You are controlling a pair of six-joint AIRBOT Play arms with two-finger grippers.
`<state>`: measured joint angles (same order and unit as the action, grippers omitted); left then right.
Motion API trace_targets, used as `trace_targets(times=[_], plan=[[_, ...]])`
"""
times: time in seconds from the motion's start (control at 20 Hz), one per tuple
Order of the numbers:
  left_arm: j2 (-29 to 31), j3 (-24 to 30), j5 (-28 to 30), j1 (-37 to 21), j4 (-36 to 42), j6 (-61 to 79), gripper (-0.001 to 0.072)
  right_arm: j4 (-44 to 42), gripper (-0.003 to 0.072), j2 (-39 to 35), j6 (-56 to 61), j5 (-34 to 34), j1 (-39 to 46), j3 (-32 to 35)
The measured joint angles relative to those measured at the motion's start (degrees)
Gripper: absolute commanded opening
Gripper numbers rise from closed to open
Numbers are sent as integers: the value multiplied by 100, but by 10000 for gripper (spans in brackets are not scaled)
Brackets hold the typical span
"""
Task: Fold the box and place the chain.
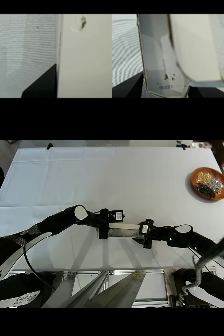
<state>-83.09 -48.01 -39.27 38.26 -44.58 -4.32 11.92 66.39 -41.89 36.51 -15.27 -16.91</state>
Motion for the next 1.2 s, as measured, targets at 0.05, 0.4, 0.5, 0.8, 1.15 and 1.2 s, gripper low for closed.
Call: trace_targets(times=[0.05,0.4,0.5,0.8,1.15,1.2], plan=[[0,0,0,0,2,0,13,0,469,0,0,2,0,-2],[0,0,-20,0,22,-2,17,4,469,0,0,7,0,0],[7,7,-37,-2,4,-24,258,4,469,0,-2,7,0,0],[361,2,-227,-13,-90,-94,420,4,469,2,0,4,0,-2],[1204,2,-758,-455,-1246,-1453,284,4,469,2,0,9,0,-2],[1355,2,-944,-562,-1331,-1655,136,4,469,2,0,9,0,-2]])
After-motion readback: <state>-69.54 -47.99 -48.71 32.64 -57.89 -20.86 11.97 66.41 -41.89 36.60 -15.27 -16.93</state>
